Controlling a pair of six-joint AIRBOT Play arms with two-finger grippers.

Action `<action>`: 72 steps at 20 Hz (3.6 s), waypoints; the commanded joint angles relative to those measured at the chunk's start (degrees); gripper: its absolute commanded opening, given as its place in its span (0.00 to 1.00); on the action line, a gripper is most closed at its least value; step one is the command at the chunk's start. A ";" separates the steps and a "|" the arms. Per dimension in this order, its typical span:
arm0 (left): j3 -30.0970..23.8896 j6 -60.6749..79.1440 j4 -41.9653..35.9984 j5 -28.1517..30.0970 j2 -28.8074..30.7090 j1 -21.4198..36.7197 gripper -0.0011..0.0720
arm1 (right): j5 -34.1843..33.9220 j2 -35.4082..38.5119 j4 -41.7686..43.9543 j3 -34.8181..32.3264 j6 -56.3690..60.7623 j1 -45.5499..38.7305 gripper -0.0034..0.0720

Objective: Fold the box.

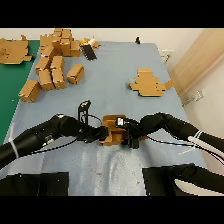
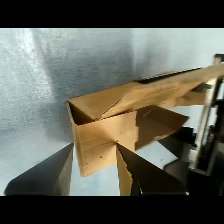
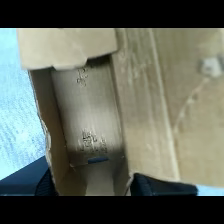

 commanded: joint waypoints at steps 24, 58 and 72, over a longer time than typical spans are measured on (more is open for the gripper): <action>12.28 -11.91 17.59 -10.62 -9.97 -6.23 0.60 | -0.79 -0.02 -0.02 0.00 0.02 0.04 0.71; 24.33 -9.09 17.03 -19.41 -24.02 -6.25 0.03 | -1.05 -0.02 -0.02 0.00 0.02 0.04 0.71; 25.07 -9.05 15.61 -20.17 -23.78 -6.19 0.63 | -1.25 -0.02 -0.02 0.00 0.02 0.04 0.71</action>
